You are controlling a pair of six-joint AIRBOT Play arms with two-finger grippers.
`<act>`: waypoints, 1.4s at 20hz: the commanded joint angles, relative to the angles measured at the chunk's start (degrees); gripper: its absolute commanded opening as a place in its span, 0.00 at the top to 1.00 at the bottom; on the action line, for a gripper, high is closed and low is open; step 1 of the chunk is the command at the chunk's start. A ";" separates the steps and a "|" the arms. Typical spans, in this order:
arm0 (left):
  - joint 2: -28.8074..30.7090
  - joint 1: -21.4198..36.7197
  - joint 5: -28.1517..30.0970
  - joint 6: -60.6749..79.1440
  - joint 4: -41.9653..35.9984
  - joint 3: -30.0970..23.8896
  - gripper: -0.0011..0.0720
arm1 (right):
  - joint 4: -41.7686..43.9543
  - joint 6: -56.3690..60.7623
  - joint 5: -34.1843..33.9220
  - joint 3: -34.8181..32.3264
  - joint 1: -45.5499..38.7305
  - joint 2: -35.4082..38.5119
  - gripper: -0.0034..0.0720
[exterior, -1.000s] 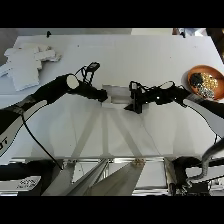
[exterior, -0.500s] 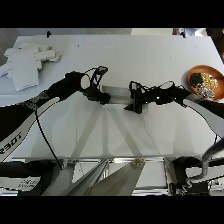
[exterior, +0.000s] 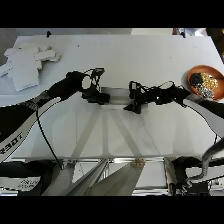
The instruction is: Fold the box and place the chain.
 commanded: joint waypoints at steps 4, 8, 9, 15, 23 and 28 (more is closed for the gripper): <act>0.02 -0.07 0.76 -1.27 -2.10 0.07 0.98 | -0.13 -0.04 -0.11 0.00 -0.04 0.02 0.34; 0.04 -0.07 1.38 -1.03 -2.67 0.07 0.91 | -0.13 -0.04 -0.11 0.00 -0.04 0.02 0.34; 0.04 -0.07 1.64 -1.05 -3.15 0.07 0.82 | -0.13 -0.04 -0.11 0.00 -0.04 0.02 0.34; 0.48 0.13 4.02 0.37 -8.11 0.04 0.35 | -0.13 -0.04 -0.11 0.00 -0.04 0.02 0.34; 8.02 2.99 -2.12 14.78 -7.45 0.02 0.35 | -0.15 -0.04 -0.11 0.00 -0.04 0.04 0.34; 14.10 12.48 -6.93 37.66 -11.74 -2.45 0.35 | -0.13 -0.04 -0.11 0.00 -0.04 0.02 0.34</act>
